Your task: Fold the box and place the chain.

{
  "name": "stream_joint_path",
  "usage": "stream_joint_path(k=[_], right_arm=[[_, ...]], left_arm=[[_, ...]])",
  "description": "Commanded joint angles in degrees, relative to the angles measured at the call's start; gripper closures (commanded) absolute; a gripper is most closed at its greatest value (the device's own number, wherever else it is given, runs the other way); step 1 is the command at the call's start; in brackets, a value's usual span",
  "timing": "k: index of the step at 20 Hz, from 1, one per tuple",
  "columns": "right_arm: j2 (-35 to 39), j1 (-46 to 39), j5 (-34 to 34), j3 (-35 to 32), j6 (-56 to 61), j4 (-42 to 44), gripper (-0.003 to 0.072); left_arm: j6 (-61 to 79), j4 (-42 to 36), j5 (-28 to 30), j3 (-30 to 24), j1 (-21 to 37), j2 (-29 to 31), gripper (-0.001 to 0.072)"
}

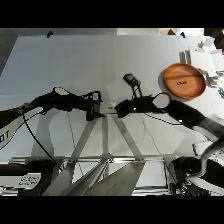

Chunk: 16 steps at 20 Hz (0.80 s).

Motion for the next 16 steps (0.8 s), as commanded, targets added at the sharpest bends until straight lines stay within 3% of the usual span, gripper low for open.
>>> stream_joint_path(k=[1, 4, 10, 14, 15, 16], right_arm=[[9.03, -4.39, 2.82, 0.24, 2.64, -4.7, 0.0676], [16.37, -9.84, 9.38, 0.24, 8.11, -14.12, 0.0676], [22.49, -19.85, 29.68, 0.22, 29.24, -53.27, 0.0676], [22.49, -25.64, 31.65, 0.22, 29.35, -56.85, 0.0676], [22.49, -26.23, 31.65, 0.22, 29.35, -56.83, 0.0676], [22.49, -26.38, 31.58, 0.22, 29.38, -56.83, 0.0675]], left_arm=[[0.11, 0.13, -0.09, 0.0, 0.0, 0.04, 0.037], [0.11, 0.13, -0.11, 0.0, 0.0, 0.04, 0.037], [0.11, 0.13, -0.07, 0.0, 0.02, 0.04, 0.037], [0.07, 0.13, -0.35, 0.0, 0.0, 0.02, 0.0375], [0.07, 0.04, -0.74, 0.0, -0.02, 0.02, 0.0433], [0.07, 0.13, -0.68, 0.0, -0.11, 0.02, 0.0619]])
